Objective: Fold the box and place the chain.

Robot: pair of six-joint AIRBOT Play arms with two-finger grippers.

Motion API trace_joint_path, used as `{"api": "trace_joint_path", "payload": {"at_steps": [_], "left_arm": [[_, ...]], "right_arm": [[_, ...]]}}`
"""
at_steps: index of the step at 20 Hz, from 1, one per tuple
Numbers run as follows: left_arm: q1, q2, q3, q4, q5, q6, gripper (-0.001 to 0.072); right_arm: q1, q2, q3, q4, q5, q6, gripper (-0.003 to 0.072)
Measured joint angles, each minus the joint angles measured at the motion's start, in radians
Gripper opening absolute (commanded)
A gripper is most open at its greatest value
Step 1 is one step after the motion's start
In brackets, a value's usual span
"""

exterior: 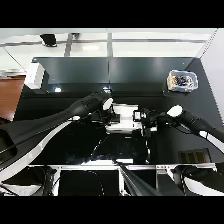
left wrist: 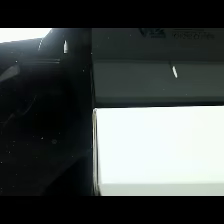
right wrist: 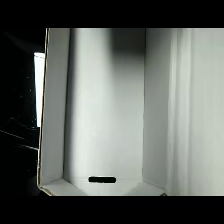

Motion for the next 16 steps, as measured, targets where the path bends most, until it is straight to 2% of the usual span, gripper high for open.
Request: {"api": "trace_joint_path", "payload": {"at_steps": [1,2,3,8,11,12,14,15,16], "left_arm": [[0.0,0.0,0.0,0.0,0.0,0.0,0.0023],[0.0,0.0,0.0,0.0,0.0,0.0,0.0023],[0.0,0.0,0.0,0.0,0.001,0.0,0.0023],[0.0,0.0,0.0,0.0,0.002,0.0,0.0023],[0.0,0.0,0.0,0.0,-0.001,0.0,0.0023],[0.0,0.0,0.0,0.0,-0.002,0.0,0.0024],[0.0,0.0,0.0,-0.002,-0.007,0.0,0.0024],[0.0,0.0,0.0,-0.004,-0.008,0.0,0.0024],[0.0,0.0,0.0,-0.008,-0.01,0.0,0.0024]], "right_arm": [[0.0,0.0,0.0,0.0,0.0,0.0,0.0329],[0.0,0.0,0.0,0.0,0.0,0.0,0.0557],[0.0,0.0,0.0,0.001,-0.002,0.001,0.0674],[-0.002,0.043,0.0,-0.07,-0.005,0.097,0.0673],[-0.004,0.099,0.001,-0.126,0.035,0.139,0.0673],[-0.005,0.111,0.001,-0.135,0.046,0.148,0.0671],[-0.006,0.127,0.001,-0.15,0.056,0.156,0.0435],[-0.006,0.131,0.001,-0.15,0.062,0.159,0.0354],[-0.006,0.135,0.001,-0.148,0.068,0.159,0.0216]]}}
